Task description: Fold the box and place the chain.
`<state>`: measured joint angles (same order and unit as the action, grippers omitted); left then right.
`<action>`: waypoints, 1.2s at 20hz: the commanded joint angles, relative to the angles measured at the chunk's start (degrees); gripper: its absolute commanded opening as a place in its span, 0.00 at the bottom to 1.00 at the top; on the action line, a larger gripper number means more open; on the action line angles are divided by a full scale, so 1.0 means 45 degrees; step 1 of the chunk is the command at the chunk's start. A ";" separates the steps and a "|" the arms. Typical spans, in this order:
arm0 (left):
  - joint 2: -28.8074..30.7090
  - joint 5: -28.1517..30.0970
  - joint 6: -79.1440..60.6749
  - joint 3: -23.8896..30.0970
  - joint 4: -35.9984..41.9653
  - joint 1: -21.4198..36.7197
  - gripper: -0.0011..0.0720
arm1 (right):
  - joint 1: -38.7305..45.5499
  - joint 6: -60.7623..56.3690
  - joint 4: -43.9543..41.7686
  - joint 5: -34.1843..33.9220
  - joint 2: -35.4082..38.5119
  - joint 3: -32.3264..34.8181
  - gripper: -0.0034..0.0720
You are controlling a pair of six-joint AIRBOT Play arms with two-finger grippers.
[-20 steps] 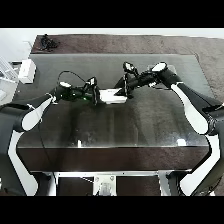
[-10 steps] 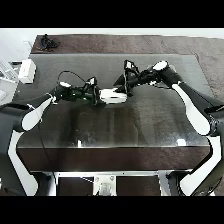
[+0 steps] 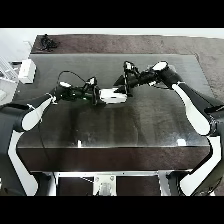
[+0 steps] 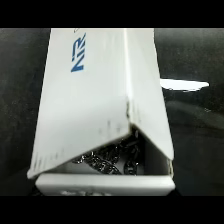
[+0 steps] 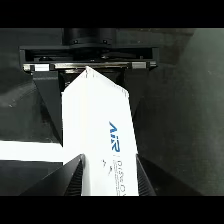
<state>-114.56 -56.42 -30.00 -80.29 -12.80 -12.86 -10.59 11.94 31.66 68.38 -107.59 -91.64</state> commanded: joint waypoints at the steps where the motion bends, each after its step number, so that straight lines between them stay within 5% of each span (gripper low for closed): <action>1: 0.0010 -0.0015 -0.0010 -0.0005 -0.0010 0.0005 0.65 | -0.0015 0.0175 -0.0010 -0.0015 0.0005 0.0092 0.51; 12: 0.0010 -0.0015 -0.0010 -0.0005 -0.0010 0.0005 0.65 | -0.0102 0.0403 0.0000 -0.0423 0.0005 0.0398 0.48; 24: 0.0010 -0.0015 -0.0010 -0.0005 -0.0010 0.0005 0.65 | -0.0141 -0.0083 -0.0029 0.1860 0.0053 0.1695 0.42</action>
<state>-114.56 -57.32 -30.33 -80.27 -13.28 -12.93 -11.31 12.45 31.18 74.17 -107.50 -84.38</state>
